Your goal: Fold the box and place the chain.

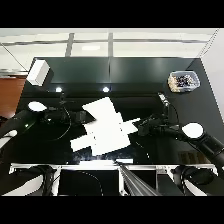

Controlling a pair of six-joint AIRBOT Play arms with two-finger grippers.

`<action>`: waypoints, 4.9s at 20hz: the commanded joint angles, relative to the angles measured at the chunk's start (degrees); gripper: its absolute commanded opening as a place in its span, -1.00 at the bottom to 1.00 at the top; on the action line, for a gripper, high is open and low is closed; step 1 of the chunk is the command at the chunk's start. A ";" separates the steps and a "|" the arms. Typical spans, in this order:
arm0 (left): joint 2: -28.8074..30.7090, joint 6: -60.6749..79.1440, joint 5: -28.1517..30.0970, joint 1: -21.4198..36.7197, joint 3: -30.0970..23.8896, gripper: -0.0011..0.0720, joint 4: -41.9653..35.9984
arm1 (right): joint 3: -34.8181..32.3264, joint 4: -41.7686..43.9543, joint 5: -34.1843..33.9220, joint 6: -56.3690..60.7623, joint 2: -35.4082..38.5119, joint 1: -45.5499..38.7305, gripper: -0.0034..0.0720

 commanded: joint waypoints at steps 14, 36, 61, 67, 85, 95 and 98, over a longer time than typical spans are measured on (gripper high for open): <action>-14.21 27.08 -20.02 1.44 7.89 -0.44 4.37 | -0.02 -0.22 0.90 0.04 0.07 0.15 -0.88; -2.86 57.35 12.50 -24.11 8.17 -0.90 11.04 | 16.68 -44.50 26.38 -12.46 0.00 -15.85 0.83; -3.50 56.41 16.48 -26.14 8.17 -0.89 16.09 | 2.89 -30.38 11.89 -30.73 -5.51 10.36 0.83; -3.50 56.43 15.96 -26.14 8.17 -0.89 16.09 | 2.89 -28.17 11.52 -32.85 -6.40 10.69 0.83; -3.50 56.41 15.89 -26.14 8.17 -0.89 15.89 | 3.80 -27.21 7.30 -34.69 -4.15 10.34 0.83; -3.50 56.41 15.87 -26.14 8.17 -0.89 15.89 | 5.60 -27.21 2.86 -34.82 -3.30 7.56 0.83; -3.50 56.41 15.87 -26.14 8.17 -0.89 15.89 | 5.57 -27.12 1.62 -34.82 -3.41 7.56 0.83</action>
